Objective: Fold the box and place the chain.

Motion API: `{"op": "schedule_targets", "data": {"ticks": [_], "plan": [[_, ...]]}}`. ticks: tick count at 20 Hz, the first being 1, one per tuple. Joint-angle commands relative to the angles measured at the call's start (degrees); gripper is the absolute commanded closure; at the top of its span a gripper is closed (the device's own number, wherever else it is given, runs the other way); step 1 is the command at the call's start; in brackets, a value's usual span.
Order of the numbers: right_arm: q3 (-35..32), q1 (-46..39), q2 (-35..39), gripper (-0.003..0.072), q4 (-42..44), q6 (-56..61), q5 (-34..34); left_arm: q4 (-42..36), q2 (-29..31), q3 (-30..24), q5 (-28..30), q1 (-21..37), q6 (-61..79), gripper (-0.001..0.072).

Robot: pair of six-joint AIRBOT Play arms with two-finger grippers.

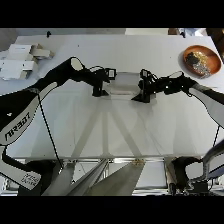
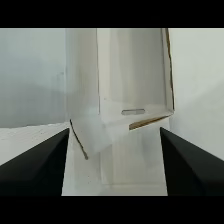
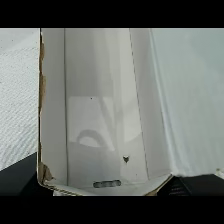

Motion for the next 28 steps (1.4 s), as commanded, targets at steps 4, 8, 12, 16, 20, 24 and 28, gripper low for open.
{"op": "schedule_targets", "data": {"ticks": [4,8,12,16,20,24,28], "plan": [[0.0,0.0,0.0,0.0089,0.0,0.0,0.0,4.7,-0.1,-0.2,0.3,-0.5,-1.5,0.0147],[0.0,0.0,0.0,0.0089,0.0,0.0,0.0,4.4,-0.1,-1.0,-0.1,-0.6,-1.0,0.0369],[0.0,0.0,0.0,0.0089,0.0,0.0,0.0,2.5,-0.2,-1.3,0.3,-0.6,-0.8,0.0369],[0.0,0.0,0.0,0.0089,0.0,0.0,0.0,-1.8,-0.7,-1.3,0.3,-1.0,5.9,0.0370],[0.0,0.0,0.0,0.0089,0.0,0.0,0.0,-2.6,-1.3,-1.4,1.4,-1.4,9.3,0.0444],[0.0,0.0,0.0,0.0089,0.0,0.0,0.0,-2.8,-1.6,-1.8,2.8,-1.4,9.3,0.0500],[0.0,0.0,0.0,0.0089,0.0,0.0,0.0,-4.4,-1.7,-1.8,2.7,-1.4,9.3,0.0500]]}}
